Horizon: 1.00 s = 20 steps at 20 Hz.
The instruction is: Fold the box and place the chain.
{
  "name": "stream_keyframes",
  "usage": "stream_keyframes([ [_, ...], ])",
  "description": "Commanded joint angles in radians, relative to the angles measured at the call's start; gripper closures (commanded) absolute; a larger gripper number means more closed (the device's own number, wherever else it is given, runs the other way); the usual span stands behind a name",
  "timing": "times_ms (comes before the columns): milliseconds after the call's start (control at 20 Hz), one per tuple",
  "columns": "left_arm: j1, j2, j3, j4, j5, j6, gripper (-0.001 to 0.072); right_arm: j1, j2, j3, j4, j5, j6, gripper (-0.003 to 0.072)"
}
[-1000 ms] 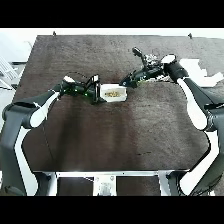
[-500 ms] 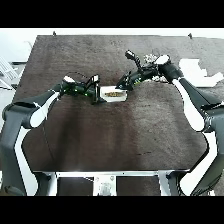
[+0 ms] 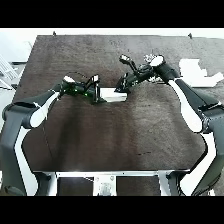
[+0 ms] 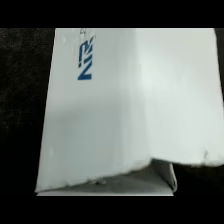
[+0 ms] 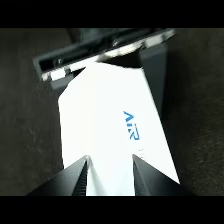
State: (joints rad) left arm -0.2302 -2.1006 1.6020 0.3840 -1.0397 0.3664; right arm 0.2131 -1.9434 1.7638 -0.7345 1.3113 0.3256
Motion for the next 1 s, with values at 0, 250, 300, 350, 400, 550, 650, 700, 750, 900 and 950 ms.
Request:
stream_keyframes([
  [0,0.000,0.000,0.000,0.000,0.000,0.000,0.0239,0.016,0.000,0.001,-0.055,-0.016,-0.017,0.0334],
  [250,0.000,0.000,0.000,0.000,0.000,0.000,0.0238,0.016,0.000,0.001,-0.055,-0.073,-0.017,0.0337],
  [300,0.000,0.000,0.000,0.000,0.000,0.000,0.0239,0.016,0.000,0.001,-0.055,-0.082,-0.016,0.0337],
  [350,0.000,0.000,0.000,0.000,0.000,0.000,0.0239,0.016,0.000,0.001,-0.051,-0.085,-0.017,0.0337],
  [400,0.000,0.000,0.000,0.000,0.000,0.000,0.0239,0.016,0.000,0.005,-0.043,-0.084,-0.016,0.0337],
  [550,0.000,0.000,0.000,0.000,0.000,0.000,0.0239,0.016,0.000,0.027,0.027,-0.080,-0.010,0.0338],
  [650,0.000,0.000,0.000,0.000,0.000,0.000,0.0238,0.017,0.000,0.034,0.034,-0.080,-0.009,0.0338],
  [700,0.000,0.000,0.000,0.000,0.000,0.000,0.0238,0.016,0.000,0.034,0.033,-0.080,-0.008,0.0338],
  [750,0.000,0.000,0.000,0.000,0.000,0.000,0.0239,0.016,0.000,0.034,0.023,-0.080,-0.005,0.0338],
  [900,0.000,0.000,0.000,0.000,0.000,0.000,0.0239,0.017,0.000,0.034,0.011,-0.080,-0.005,0.0338],
  [950,0.000,0.000,0.000,0.000,0.000,0.000,0.0239,0.017,-0.001,0.034,0.009,-0.080,-0.005,0.0338],
])
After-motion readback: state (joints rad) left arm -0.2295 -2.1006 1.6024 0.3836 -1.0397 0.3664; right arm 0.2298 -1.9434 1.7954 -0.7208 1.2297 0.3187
